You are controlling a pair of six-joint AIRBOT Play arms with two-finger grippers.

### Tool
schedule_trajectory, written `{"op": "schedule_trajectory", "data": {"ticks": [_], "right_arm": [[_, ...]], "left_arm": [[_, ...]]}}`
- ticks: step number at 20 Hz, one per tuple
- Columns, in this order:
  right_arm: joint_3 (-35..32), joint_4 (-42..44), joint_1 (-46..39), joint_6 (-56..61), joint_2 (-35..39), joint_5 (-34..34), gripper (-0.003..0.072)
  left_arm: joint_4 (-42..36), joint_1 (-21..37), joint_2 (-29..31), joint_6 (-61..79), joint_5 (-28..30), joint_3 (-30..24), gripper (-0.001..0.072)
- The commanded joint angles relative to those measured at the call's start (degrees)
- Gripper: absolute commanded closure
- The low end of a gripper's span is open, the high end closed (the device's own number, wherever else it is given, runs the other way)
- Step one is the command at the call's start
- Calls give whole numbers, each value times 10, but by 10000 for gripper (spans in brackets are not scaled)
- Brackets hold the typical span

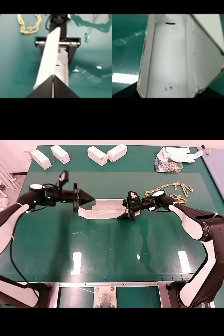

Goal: Fold the box and place the chain.

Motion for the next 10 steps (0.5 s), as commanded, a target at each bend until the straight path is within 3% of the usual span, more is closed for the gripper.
{"op": "schedule_trajectory", "data": {"ticks": [1, 10], "right_arm": [[0, 0, 0, 0, 0, 0, 102], [0, 0, 0, 0, 0, 0, 102]], "left_arm": [[36, -28, 5, 17, 36, -36, 695], [-42, -50, 5, 62, 183, -37, 695]]}}
